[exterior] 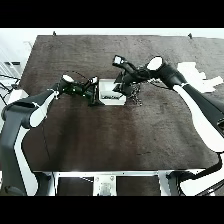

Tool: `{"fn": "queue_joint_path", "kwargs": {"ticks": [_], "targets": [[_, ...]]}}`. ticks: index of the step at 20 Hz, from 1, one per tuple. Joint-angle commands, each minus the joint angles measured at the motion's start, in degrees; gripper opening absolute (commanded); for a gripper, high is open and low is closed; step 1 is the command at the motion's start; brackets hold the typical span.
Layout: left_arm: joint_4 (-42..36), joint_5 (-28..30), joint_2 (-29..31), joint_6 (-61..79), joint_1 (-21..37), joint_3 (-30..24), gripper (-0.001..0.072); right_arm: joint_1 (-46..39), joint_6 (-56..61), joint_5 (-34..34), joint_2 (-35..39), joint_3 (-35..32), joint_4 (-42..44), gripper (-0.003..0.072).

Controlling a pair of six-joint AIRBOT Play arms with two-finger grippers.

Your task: Fold the box and place the chain.

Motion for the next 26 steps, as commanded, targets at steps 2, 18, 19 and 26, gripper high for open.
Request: {"fn": "queue_joint_path", "kwargs": {"ticks": [2,18,19,26], "targets": [[0.0,0.0,0.0,0.0,0.0,0.0,0.0350,-7.5,7.6,3.7,1.1,-0.2,-3.8,0.0474],[0.0,0.0,0.0,0.0,0.0,0.0,0.0350,-12.3,7.5,3.2,-9.0,-1.4,-15.3,0.0421],[0.0,0.0,0.0,0.0,0.0,0.0,0.0350,-12.1,7.1,3.0,-9.1,-1.4,-15.3,0.0407],[0.0,0.0,0.0,0.0,0.0,0.0,0.0350,-10.2,6.5,0.9,-9.6,-1.4,-15.1,0.0286]]}}
